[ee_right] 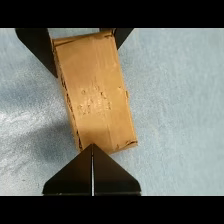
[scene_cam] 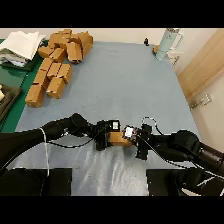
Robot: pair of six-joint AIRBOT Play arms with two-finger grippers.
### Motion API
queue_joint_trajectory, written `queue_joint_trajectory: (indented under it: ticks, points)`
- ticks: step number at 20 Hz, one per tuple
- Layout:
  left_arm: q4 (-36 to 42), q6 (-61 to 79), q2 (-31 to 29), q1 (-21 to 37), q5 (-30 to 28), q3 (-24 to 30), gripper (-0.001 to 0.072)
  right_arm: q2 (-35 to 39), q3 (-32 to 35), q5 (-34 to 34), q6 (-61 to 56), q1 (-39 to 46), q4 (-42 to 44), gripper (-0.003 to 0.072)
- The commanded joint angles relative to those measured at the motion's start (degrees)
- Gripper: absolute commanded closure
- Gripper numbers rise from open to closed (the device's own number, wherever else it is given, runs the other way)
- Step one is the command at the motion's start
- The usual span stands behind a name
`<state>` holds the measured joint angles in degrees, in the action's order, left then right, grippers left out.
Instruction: Fold the box.
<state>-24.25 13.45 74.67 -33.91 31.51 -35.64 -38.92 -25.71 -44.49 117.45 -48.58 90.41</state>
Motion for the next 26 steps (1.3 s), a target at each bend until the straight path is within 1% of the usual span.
queue_joint_trajectory:
  ticks: [1, 7, 9, 10, 12, 16, 19, 21, 22, 23, 24, 26]
  points:
    - [-0.02, 0.02, -0.02, 0.04, 0.0, 0.0, 0.0389, -0.04, -0.04, 0.0, -0.07, 0.02, 0.07, 0.0679]
    - [-0.02, 0.02, -0.02, 0.04, 0.0, 0.0, 0.0389, -0.02, -0.09, 0.07, -1.07, 0.02, 0.07, 0.0679]
    - [-0.02, 0.02, 0.0, 0.04, 0.0, 0.0, 0.0389, 0.26, -1.44, -0.2, -5.35, 0.02, 0.02, 0.0679]
    - [0.0, 0.02, 0.0, 0.04, 0.0, 0.0, 0.039, 0.61, -2.69, -0.26, -9.79, 0.04, -0.76, 0.0679]
    - [-0.02, 0.02, -0.02, 0.04, -0.02, 0.0, 0.0389, 1.22, -5.25, -0.83, -21.79, 0.04, -6.38, 0.0679]
    - [0.0, 0.0, -0.72, 0.04, 0.13, -0.02, 0.0389, 1.62, -7.43, -1.7, -42.42, 0.17, -22.86, 0.0679]
    - [-0.24, -0.66, -5.01, 0.92, -0.04, 0.0, 0.0389, 1.6, -7.43, -4.31, -61.2, 0.17, -33.31, 0.0679]
    - [-0.83, -8.39, -8.61, 3.65, -0.5, 0.0, 0.0389, 1.6, -7.43, -8.83, -72.59, 0.15, -40.87, 0.0679]
    - [-3.3, -13.2, -10.16, 5.79, -0.76, 0.0, 0.0389, 1.6, -7.41, -11.69, -77.72, 0.15, -44.41, 0.0679]
    - [-7.52, -17.86, -11.5, 8.59, -0.9, 0.0, 0.0389, 1.6, -7.41, -13.88, -81.55, 0.17, -47.01, 0.0679]
    - [-12.83, -22.6, -12.46, 11.72, -0.85, 0.0, 0.0389, 1.6, -7.41, -15.02, -83.52, 0.17, -48.48, 0.0679]
    - [-23.76, -33.48, -13.7, 18.86, 0.17, 0.0, 0.0389, 1.6, -7.41, -15.21, -84.26, 0.15, -48.83, 0.0679]
